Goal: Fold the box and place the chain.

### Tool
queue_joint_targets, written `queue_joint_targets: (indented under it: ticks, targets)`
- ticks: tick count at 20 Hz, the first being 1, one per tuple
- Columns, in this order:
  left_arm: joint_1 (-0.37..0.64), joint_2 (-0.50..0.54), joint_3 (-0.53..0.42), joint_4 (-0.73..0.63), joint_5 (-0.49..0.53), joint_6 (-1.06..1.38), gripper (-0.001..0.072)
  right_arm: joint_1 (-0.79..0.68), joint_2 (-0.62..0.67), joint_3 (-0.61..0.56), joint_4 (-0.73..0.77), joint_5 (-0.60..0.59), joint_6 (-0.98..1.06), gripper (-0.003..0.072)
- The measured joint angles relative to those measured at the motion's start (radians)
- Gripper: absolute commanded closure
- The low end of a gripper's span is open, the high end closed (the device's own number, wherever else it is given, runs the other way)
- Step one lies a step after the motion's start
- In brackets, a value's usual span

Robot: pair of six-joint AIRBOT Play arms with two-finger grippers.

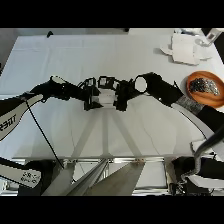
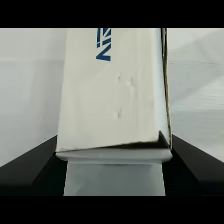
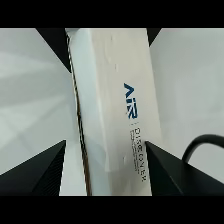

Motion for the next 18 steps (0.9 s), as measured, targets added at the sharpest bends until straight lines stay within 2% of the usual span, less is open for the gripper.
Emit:
queue_joint_targets:
  ticks: [9, 18]
  targets:
    - [0.0, 0.0, 0.0, -0.001, 0.001, 0.0, 0.0554, -0.019, 0.117, 0.001, -0.065, 0.002, 0.102, 0.0153]
    - [0.0, 0.0, 0.0, -0.001, 0.001, 0.0, 0.0554, 0.042, 0.084, 0.001, -0.074, -0.082, 0.151, 0.0134]
